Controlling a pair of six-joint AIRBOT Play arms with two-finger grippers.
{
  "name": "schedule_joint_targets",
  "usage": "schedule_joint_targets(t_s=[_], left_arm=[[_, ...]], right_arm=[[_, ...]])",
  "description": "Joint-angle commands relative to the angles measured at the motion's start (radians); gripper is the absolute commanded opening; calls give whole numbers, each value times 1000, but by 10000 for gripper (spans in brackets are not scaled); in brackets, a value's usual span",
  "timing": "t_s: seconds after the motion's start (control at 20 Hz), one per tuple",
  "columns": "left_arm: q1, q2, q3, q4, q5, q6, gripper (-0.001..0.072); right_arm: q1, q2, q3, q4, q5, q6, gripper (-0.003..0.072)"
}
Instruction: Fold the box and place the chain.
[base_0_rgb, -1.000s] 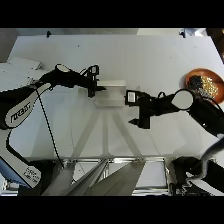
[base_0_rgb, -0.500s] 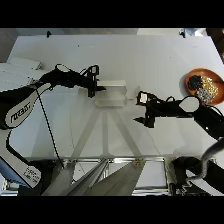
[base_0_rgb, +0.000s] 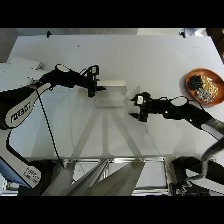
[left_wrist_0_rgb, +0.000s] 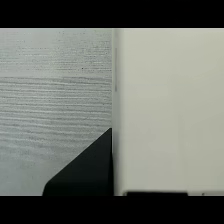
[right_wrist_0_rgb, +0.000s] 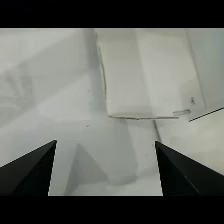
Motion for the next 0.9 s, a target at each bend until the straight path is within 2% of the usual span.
schedule_joint_targets(t_s=[0.0,0.1,0.4,0.85], left_arm=[[-1,0,0,0,0,0,10],[-1,0,0,0,0,0,10],[-1,0,0,0,0,0,10],[-1,0,0,0,0,0,10]], right_arm=[[-1,-80,0,318,-23,-296,693],[-1,-118,0,438,-23,-399,693],[-1,-173,0,630,-22,-529,693],[-1,-175,55,659,16,-526,693]])
